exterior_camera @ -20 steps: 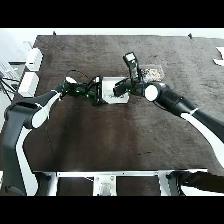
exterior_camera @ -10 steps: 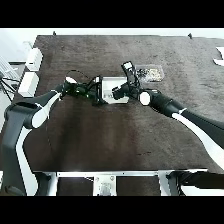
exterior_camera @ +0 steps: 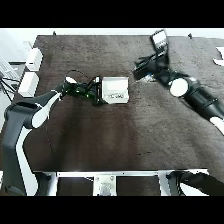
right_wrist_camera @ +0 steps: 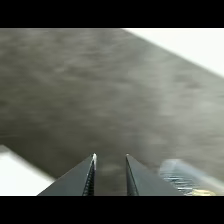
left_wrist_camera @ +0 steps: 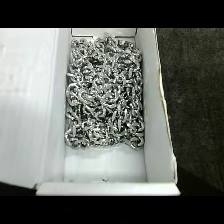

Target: Fold the box and place the chain.

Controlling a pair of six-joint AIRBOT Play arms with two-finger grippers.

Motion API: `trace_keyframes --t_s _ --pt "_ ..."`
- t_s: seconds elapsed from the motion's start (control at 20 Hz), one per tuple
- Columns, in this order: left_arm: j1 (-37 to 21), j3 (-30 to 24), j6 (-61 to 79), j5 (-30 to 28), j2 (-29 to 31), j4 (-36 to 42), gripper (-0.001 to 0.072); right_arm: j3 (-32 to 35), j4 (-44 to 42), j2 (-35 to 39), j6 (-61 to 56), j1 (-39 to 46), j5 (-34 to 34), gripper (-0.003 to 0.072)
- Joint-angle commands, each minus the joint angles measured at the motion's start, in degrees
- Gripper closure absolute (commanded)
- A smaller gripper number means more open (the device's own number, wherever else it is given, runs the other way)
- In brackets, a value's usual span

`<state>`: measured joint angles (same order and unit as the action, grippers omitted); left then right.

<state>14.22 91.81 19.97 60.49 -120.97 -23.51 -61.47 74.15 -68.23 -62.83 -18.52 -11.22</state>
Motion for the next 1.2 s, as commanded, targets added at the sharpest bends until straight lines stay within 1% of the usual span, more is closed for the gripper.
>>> trace_keyframes --t_s 0.0,0.1,0.2,0.25,0.3,0.35,0.4,0.5,0.55,0.7,0.8,0.9,1.05,1.15 --pt "0.02 -0.02 0.00 0.00 0.02 -0.02 0.0183 -3.69 -3.43 -1.09 8.11 7.76 -6.60 0.0471" --pt "0.02 0.00 0.00 -0.02 0.02 -0.02 0.0184 -7.82 -13.70 -5.05 20.48 9.64 -14.36 0.0473" --pt "0.02 0.00 0.00 -0.02 0.02 -0.02 0.0184 -12.09 -27.26 -10.60 33.33 11.32 -22.10 0.0485" --pt "0.02 -0.02 0.00 -0.02 0.00 -0.02 0.0184 -13.88 -31.63 -13.31 36.59 12.00 -24.37 0.0497" --pt "0.02 0.00 0.00 0.00 0.02 -0.02 0.0184 -15.32 -34.23 -16.02 38.07 12.44 -24.85 0.0530" --pt "0.02 -0.02 0.00 0.00 0.00 -0.02 0.0183 -16.63 -34.75 -18.27 38.03 12.66 -24.94 0.0549" --pt "0.02 -0.02 0.00 0.00 0.00 -0.02 0.0184 -18.01 -34.73 -20.41 38.05 12.66 -25.94 0.0592" --pt "0.02 -0.02 0.00 -0.02 0.00 -0.02 0.0184 -22.36 -34.77 -25.40 38.95 12.63 -32.44 0.0589" --pt "0.02 0.00 0.00 -0.02 0.00 -0.02 0.0184 -24.92 -35.01 -27.87 39.39 12.52 -35.47 0.0565" --pt "0.02 -0.02 0.00 -0.02 0.02 -0.02 0.0184 -32.59 -36.26 -34.27 39.52 12.50 -40.94 0.0560" --pt "0.02 0.00 0.00 -0.02 0.00 -0.02 0.0183 -36.13 -36.24 -36.70 39.54 12.50 -44.74 0.0560" --pt "0.02 0.00 0.00 -0.02 0.00 -0.02 0.0183 -38.38 -36.24 -38.49 39.80 12.52 -49.03 0.0560" --pt "0.02 0.00 0.00 -0.02 0.02 -0.02 0.0183 -38.80 -36.26 -39.69 40.41 12.46 -52.94 0.0560" --pt "0.02 -0.02 0.00 -0.02 0.00 -0.02 0.0183 -38.66 -36.52 -40.00 40.37 12.11 -56.78 0.0532"
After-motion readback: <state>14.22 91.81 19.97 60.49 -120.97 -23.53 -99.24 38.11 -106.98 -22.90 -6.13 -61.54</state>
